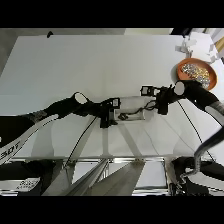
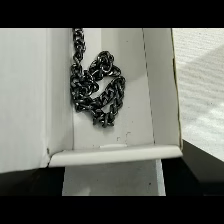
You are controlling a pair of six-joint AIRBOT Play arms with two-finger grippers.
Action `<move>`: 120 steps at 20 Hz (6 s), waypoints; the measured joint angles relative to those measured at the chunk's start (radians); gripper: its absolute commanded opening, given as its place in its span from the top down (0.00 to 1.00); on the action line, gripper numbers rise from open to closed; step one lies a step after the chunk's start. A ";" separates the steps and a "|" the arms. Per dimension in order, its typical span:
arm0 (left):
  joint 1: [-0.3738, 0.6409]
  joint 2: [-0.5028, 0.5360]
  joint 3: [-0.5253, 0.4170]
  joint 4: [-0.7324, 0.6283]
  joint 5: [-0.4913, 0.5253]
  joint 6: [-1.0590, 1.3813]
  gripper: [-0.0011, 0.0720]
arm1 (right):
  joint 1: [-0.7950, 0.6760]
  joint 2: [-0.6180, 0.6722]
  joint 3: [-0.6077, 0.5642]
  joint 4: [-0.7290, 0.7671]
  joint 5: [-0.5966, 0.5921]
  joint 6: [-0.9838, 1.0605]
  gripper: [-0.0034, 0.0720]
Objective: Fold the box and place the chain.
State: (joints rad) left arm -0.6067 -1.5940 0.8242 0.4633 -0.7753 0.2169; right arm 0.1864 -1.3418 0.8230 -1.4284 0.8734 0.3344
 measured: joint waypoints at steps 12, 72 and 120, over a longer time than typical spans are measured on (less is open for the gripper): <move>0.000 0.000 0.000 0.000 0.000 0.000 0.70 | 0.018 0.127 0.000 -0.004 0.047 0.312 0.94; 0.000 0.000 0.000 0.000 0.000 0.000 0.70 | 0.400 0.285 -0.012 0.142 0.034 0.892 0.93; 0.000 0.000 0.000 0.000 0.000 0.000 0.70 | -0.005 0.022 -0.013 -0.118 -0.009 0.817 0.94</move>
State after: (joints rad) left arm -0.6067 -1.5940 0.8242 0.4633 -0.7753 0.2173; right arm 0.1814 -1.3197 0.8104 -1.5463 0.8646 1.1515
